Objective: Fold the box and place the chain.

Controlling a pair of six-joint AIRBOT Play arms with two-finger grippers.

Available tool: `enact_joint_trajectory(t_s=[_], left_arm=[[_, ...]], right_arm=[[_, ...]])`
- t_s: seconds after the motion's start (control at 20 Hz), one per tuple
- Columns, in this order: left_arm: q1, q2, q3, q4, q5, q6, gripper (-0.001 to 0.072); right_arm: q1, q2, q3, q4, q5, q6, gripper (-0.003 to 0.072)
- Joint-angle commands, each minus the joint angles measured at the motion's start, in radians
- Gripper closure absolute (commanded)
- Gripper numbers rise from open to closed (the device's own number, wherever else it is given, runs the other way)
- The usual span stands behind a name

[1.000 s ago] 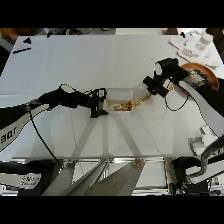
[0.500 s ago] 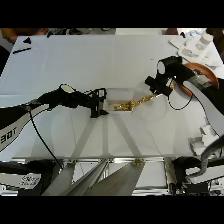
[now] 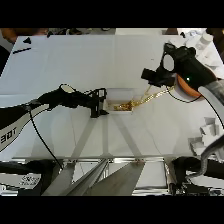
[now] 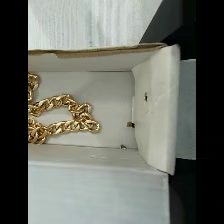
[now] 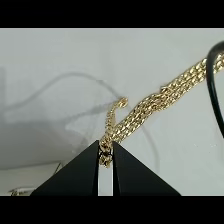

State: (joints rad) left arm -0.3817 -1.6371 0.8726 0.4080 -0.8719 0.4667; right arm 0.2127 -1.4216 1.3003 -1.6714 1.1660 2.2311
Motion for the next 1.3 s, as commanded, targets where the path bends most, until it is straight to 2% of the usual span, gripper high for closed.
enact_joint_trajectory(t_s=[0.0, 0.25, 0.6, 0.75, 1.0, 1.25], left_arm=[[0.000, 0.000, 0.000, 0.000, 0.000, 0.000, 0.0392], [0.000, 0.000, 0.000, 0.000, 0.000, 0.000, 0.0392], [0.000, 0.000, 0.000, 0.000, 0.000, 0.000, 0.0392], [0.000, 0.000, 0.000, 0.000, 0.000, 0.000, 0.0392], [0.000, 0.000, 0.000, 0.000, 0.000, 0.000, 0.0392], [0.000, 0.000, 0.000, 0.000, 0.000, 0.000, 0.0392]], right_arm=[[0.079, 0.069, -0.001, 0.001, -0.006, -0.229, 0.0672], [0.160, 0.146, 0.000, 0.074, -0.019, -0.488, 0.0672], [0.231, 0.148, 0.000, 0.280, -0.203, -0.720, 0.0672], [0.256, 0.141, 0.000, 0.315, -0.246, -0.774, 0.0672], [0.255, 0.114, -0.003, 0.315, -0.219, -0.774, 0.0672], [0.254, 0.044, -0.003, 0.282, -0.102, -0.774, 0.0672]])
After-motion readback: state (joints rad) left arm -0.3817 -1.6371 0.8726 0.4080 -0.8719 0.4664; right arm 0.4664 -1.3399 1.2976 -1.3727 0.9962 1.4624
